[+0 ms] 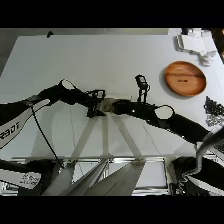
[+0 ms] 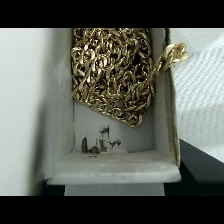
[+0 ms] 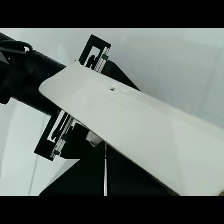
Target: Fold the box and place the chain.
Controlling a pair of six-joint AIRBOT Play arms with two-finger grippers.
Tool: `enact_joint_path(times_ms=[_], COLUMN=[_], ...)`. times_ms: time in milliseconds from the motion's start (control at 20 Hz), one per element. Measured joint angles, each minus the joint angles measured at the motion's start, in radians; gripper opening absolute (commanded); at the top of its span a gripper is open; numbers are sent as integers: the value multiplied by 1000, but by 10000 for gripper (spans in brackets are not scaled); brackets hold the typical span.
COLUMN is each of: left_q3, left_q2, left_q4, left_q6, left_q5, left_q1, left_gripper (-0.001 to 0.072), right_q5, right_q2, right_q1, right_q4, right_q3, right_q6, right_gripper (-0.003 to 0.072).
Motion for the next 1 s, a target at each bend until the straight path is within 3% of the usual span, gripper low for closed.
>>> enact_joint_path(times_ms=[300, 500, 700, 1000], left_q3=[0, 0, 0, 0], left_q2=[0, 0, 0, 0], left_q4=[0, 0, 0, -2], left_q6=[0, 0, 0, -5], left_q5=[0, 0, 0, 0], left_q1=[0, 0, 0, 0], left_gripper=[76, 76, 76, 76], right_q5=[173, 165, 92, -40], right_q2=[-2, -58, -116, -139], right_q1=[26, 37, 45, 57], right_q4=[-306, -415, -377, -202], right_q3=[-18, -28, -31, -22], right_q6=[70, 137, 158, 165], right_gripper=[4, 4, 4, 5])
